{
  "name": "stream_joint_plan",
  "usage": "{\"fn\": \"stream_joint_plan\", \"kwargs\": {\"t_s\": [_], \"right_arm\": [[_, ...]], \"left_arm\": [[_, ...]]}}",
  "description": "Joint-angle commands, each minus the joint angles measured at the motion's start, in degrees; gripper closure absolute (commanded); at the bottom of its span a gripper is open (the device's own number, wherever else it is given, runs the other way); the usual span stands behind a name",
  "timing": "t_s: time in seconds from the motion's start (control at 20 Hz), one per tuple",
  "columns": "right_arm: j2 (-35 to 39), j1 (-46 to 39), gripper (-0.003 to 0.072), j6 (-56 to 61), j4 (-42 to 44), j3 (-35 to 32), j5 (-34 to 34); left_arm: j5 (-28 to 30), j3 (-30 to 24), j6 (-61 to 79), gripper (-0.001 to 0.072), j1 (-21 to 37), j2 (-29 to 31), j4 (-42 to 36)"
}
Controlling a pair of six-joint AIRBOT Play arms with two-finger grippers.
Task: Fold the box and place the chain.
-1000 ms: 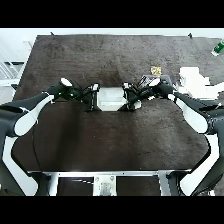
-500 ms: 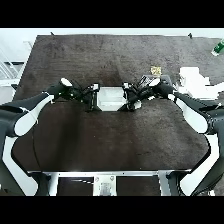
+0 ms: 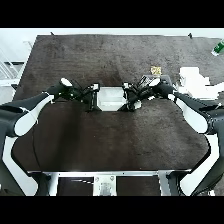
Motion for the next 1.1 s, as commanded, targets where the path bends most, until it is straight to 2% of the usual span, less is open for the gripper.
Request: {"fn": "stream_joint_plan", "kwargs": {"t_s": [0.0,0.05,0.1,0.15,0.6,0.75,0.85,1.05], "right_arm": [[0.00,0.07,0.0232,0.02,0.17,-0.02,0.02],[0.00,0.04,0.0190,0.00,0.17,0.02,0.00],[0.02,0.04,0.0000,0.02,0.13,0.02,0.02],[0.07,0.02,-0.0028,0.02,-0.35,0.02,0.35],[3.56,-2.03,-0.0028,1.57,-4.17,0.04,0.66],[6.75,-3.72,-0.0028,2.23,-4.22,0.04,1.29],[9.86,-4.52,-0.0028,2.97,-4.15,0.04,4.24],[15.69,-5.31,-0.0027,10.08,-4.07,0.04,5.60]], "left_arm": [[-0.02,0.02,-0.02,0.0287,0.02,0.00,0.00],[-0.11,0.02,-0.02,0.0287,0.02,0.00,0.00],[-0.26,0.02,-0.04,0.0287,0.02,0.00,0.00],[-0.24,0.02,-0.04,0.0287,0.02,0.00,0.00],[-0.20,0.02,-0.04,0.0287,0.02,0.00,0.20],[-0.20,0.02,-0.04,0.0286,0.02,0.00,0.24],[-0.17,0.02,-0.04,0.0287,0.02,0.00,0.24],[-0.15,0.02,-0.04,0.0287,0.02,0.00,0.22]]}}
